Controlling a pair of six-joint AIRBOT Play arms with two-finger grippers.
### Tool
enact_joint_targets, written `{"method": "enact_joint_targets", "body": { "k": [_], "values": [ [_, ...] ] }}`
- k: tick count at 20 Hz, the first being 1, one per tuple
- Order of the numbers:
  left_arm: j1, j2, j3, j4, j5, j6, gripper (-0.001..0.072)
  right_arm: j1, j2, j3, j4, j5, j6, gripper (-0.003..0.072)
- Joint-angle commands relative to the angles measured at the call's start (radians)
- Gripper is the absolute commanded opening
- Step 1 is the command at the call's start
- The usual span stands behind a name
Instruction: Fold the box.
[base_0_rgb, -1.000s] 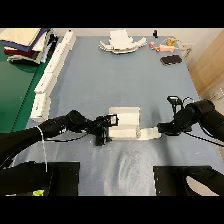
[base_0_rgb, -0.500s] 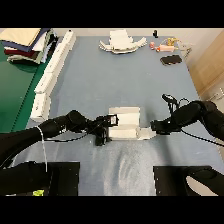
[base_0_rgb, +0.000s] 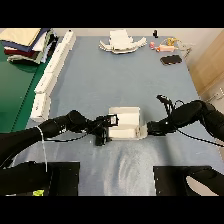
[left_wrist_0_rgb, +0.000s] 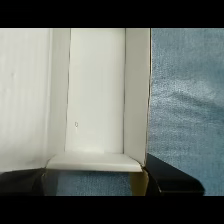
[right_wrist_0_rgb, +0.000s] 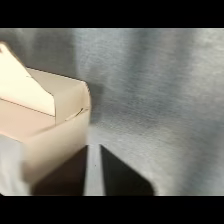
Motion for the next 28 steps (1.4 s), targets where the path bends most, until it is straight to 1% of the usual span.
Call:
{"method": "enact_joint_targets", "body": {
  "k": [1,5,6,7,10,11,14,16,20,21,22,25,26,27,28],
  "values": [
    [0.001,0.000,0.000,0.000,0.000,0.000,0.0405,0.000,0.004,0.005,0.044,0.000,-0.024,0.0321],
    [0.000,0.000,0.000,0.000,0.000,0.000,0.0405,0.000,0.005,0.051,0.044,-0.001,-0.024,0.0322],
    [0.001,0.000,0.000,0.000,0.000,0.000,0.0405,0.001,0.005,0.059,0.045,-0.001,-0.023,0.0416],
    [0.001,0.000,0.000,0.000,0.000,0.000,0.0405,0.010,0.004,0.060,0.045,0.001,-0.023,0.0545],
    [0.001,0.000,0.000,0.000,0.000,0.000,0.0405,0.071,-0.012,0.060,0.040,0.020,-0.023,0.0535],
    [0.001,0.000,0.000,0.000,0.000,0.000,0.0405,0.101,-0.021,0.060,0.035,0.048,-0.023,0.0519],
    [0.001,0.000,0.000,0.000,0.000,0.000,0.0405,0.172,-0.050,0.060,0.027,0.135,0.018,0.0518],
    [0.001,0.000,0.000,0.000,0.000,0.000,0.0405,0.205,-0.077,0.071,-0.021,0.149,0.076,0.0518],
    [0.001,0.000,0.000,0.000,0.000,0.000,0.0405,0.286,-0.123,0.106,-0.167,0.149,0.233,0.0510],
    [0.001,0.000,0.000,0.000,0.001,0.000,0.0405,0.314,-0.128,0.121,-0.225,0.148,0.285,0.0461],
    [0.001,0.000,0.000,0.000,0.000,0.000,0.0405,0.342,-0.132,0.136,-0.280,0.142,0.339,0.0455],
    [0.001,0.000,0.000,0.000,0.000,0.000,0.0405,0.434,-0.160,0.192,-0.426,0.058,0.549,0.0455],
    [0.001,0.000,0.000,0.000,0.000,0.000,0.0405,0.462,-0.177,0.206,-0.459,0.024,0.617,0.0454],
    [0.001,0.000,0.000,0.000,0.000,0.000,0.0405,0.487,-0.194,0.214,-0.465,0.019,0.644,0.0454],
    [0.001,0.000,0.000,0.000,0.000,0.000,0.0405,0.502,-0.206,0.214,-0.454,0.037,0.644,0.0455]
  ]
}}
